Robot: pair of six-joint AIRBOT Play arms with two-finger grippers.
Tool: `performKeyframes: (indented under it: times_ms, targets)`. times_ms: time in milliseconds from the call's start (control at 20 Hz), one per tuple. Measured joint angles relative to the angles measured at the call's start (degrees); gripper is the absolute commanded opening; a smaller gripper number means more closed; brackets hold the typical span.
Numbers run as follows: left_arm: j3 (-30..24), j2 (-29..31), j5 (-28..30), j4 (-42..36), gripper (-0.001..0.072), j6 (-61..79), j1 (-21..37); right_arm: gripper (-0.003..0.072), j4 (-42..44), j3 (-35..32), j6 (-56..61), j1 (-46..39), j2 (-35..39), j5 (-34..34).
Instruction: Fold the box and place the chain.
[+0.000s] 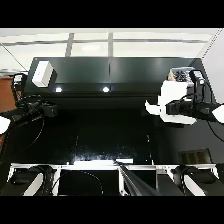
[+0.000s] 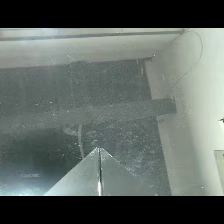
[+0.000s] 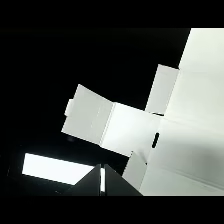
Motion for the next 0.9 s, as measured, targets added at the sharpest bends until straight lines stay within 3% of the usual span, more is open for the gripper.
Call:
performKeyframes:
  times_ms: [750,900]
  targets:
    - [0.0,0.0,0.0,0.0,0.003,0.0,0.0,0.0037,0.07,0.02,0.0,0.0,0.0,-0.2]
    - [0.0,0.0,0.5,-0.33,0.003,0.0,0.0,0.0038,0.63,0.0,-0.02,0.0,0.0,-3.91]
